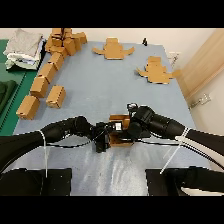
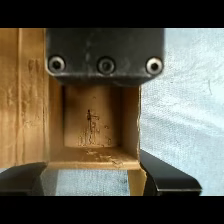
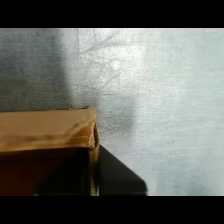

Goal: Fold the box.

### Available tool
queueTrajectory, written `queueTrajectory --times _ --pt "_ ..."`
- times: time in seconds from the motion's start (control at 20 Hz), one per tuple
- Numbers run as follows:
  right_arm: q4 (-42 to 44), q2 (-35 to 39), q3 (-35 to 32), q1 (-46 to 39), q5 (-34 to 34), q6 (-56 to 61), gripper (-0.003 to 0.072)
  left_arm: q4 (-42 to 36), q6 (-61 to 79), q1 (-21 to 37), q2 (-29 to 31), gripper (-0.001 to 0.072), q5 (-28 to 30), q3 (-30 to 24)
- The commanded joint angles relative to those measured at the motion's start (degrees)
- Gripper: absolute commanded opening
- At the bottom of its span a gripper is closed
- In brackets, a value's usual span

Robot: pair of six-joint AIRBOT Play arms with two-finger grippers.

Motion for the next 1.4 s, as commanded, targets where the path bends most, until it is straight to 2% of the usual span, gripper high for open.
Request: queueTrajectory --times 0.0,0.1,0.15,0.2,0.25,0.45,0.5,0.8,0.85,0.9,0.95,1.15,1.2,1.35 --pt "0.33 -0.04 0.07 0.0 -0.02 -0.07 0.0004 -0.02 -0.02 0.02 0.0 0.0465 0.04 0.02" --pt "0.33 -0.04 0.07 0.02 0.22 -0.37 0.0004 -0.02 0.0 0.02 0.0 0.0465 0.04 0.02" --pt "0.33 -0.02 0.07 0.02 0.44 -0.48 0.0143 0.0 0.0 0.0 0.0 0.0465 0.04 0.02" --pt "0.33 0.07 0.09 0.02 0.44 -0.5 0.0417 0.0 -0.02 0.02 0.0 0.0465 0.04 0.02" --pt "0.48 0.33 0.15 0.02 0.44 -0.52 0.0458 -0.02 -0.02 0.02 0.0 0.0464 0.04 0.04" --pt "1.27 3.13 2.23 -0.02 -0.92 -0.42 0.0447 -0.02 -0.02 0.02 0.0 0.0464 0.04 0.02" --pt "1.25 3.85 2.93 -0.07 -1.97 -0.02 0.0415 -0.02 -0.02 0.02 0.0 0.0465 0.07 0.02" --pt "1.03 4.81 5.77 -1.14 -6.78 0.17 0.0412 -0.02 -0.02 0.02 0.0 0.0465 0.04 0.02" --pt "1.03 4.83 5.79 -1.18 -7.08 0.17 0.0395 -0.02 0.0 0.02 0.0 0.0465 0.04 0.02" --pt "0.98 4.83 5.79 -1.16 -7.26 0.17 0.0321 -0.02 -0.02 0.02 0.0 0.0464 0.04 0.04" --pt "0.98 4.83 5.79 -1.16 -7.23 0.17 0.0299 -0.02 0.0 0.0 0.0 0.0464 0.04 0.02" --pt "0.17 4.83 5.79 -1.18 -8.35 0.17 0.0297 0.0 -0.02 0.02 0.0 0.0464 0.04 0.02" --pt "-0.55 4.81 5.79 -1.18 -9.09 0.17 0.0267 -0.02 -0.02 0.02 0.0 0.0465 0.04 0.02" --pt "-4.04 4.81 5.79 -1.18 -11.54 0.17 0.0071 -0.02 -0.02 0.02 0.0 0.0464 0.04 0.02"
